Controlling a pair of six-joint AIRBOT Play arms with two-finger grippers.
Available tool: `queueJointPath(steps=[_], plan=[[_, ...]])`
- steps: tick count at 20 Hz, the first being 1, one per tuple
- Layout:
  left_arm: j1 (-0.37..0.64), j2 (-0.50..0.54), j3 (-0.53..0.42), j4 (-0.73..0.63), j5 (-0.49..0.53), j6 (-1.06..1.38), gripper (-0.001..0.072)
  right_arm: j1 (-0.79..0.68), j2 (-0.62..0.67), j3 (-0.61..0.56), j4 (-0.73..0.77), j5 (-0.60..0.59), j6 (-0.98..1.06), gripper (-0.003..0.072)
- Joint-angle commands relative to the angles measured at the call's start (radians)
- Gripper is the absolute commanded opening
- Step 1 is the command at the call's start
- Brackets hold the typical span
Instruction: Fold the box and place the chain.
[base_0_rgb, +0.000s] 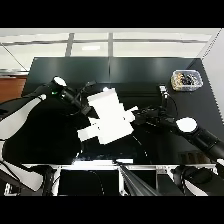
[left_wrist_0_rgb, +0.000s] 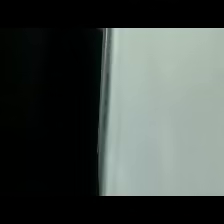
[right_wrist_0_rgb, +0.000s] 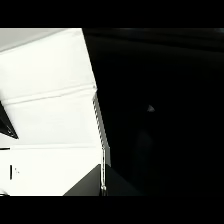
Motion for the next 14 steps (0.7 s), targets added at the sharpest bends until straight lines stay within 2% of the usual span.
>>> queueJointPath(steps=[1, 2, 3, 4, 6, 8, 11, 14], plan=[[-0.010, -0.001, 0.004, 0.035, 0.004, 0.011, 0.0030, 0.000, 0.001, 0.000, 0.000, 0.005, 0.000, 0.0170], [-0.010, 0.000, 0.005, 0.035, 0.004, 0.005, 0.0029, -0.009, 0.001, 0.003, -0.001, 0.013, 0.000, 0.0524], [-0.010, 0.007, 0.005, 0.036, 0.004, -0.015, 0.0029, -0.034, 0.002, 0.018, -0.032, 0.050, 0.000, 0.0705], [-0.010, 0.023, 0.005, 0.043, 0.003, -0.035, 0.0027, -0.075, 0.005, 0.050, -0.121, 0.135, 0.000, 0.0703], [-0.027, 0.077, -0.003, 0.048, -0.029, -0.069, 0.0027, -0.164, 0.010, 0.152, -0.256, 0.375, 0.000, 0.0702], [-0.064, 0.168, -0.046, 0.068, 0.026, -0.036, 0.0027, -0.228, 0.010, 0.243, -0.335, 0.575, 0.000, 0.0702], [-0.119, 0.309, -0.130, 0.082, 0.245, 0.070, 0.0028, -0.272, 0.010, 0.274, -0.387, 0.629, 0.000, 0.0702], [-0.212, 0.330, -0.134, 0.270, 0.288, 0.274, 0.0029, -0.267, 0.010, 0.273, -0.381, 0.560, 0.000, 0.0702]])
